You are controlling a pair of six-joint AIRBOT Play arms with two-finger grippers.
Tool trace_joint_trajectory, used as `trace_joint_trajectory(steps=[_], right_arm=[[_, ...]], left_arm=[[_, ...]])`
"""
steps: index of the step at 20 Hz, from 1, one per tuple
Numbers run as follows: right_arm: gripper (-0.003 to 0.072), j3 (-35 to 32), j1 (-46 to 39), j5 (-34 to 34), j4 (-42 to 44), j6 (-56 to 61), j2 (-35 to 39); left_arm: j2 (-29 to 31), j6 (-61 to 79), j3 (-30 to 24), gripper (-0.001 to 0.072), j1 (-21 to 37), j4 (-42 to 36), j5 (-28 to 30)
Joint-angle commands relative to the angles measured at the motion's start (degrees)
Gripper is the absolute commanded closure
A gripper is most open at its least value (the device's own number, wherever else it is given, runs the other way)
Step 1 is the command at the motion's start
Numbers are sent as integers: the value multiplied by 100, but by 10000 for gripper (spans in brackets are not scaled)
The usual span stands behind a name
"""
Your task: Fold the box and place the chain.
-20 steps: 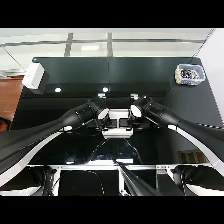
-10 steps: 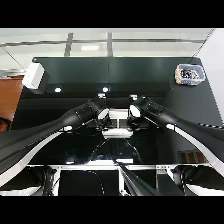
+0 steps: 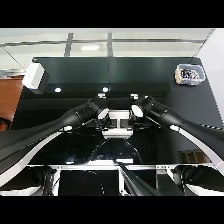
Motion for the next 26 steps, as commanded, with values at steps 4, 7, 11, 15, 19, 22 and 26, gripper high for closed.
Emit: trace_joint_trajectory(steps=[4, 7, 11, 15, 19, 22, 26], right_arm=[[412, 7, -179, 44, -254, -673, 1298], [412, 2, -411, -258, -1733, -728, 2070], [413, -221, -1366, -898, -4057, -726, 2092], [-34, -546, -3399, -2302, -2999, -728, 1239], [-34, 219, -4690, -3163, -1725, -734, 118], [-34, 2037, -5189, -2258, -1224, -737, -1139], [-34, 4551, -5480, -706, -885, -763, -2785]], left_arm=[[-2, 9, 2, 680, 0, 4, -11], [-2, 9, 2, 680, 22, 2, -9], [-2, 9, 2, 680, 26, 2, -11], [-2, 9, 2, 680, 24, 0, -13], [-2, 9, 2, 681, 24, 2, -11], [-2, 9, 2, 680, 24, 2, 4], [-2, 9, 2, 681, 24, 2, -13]])
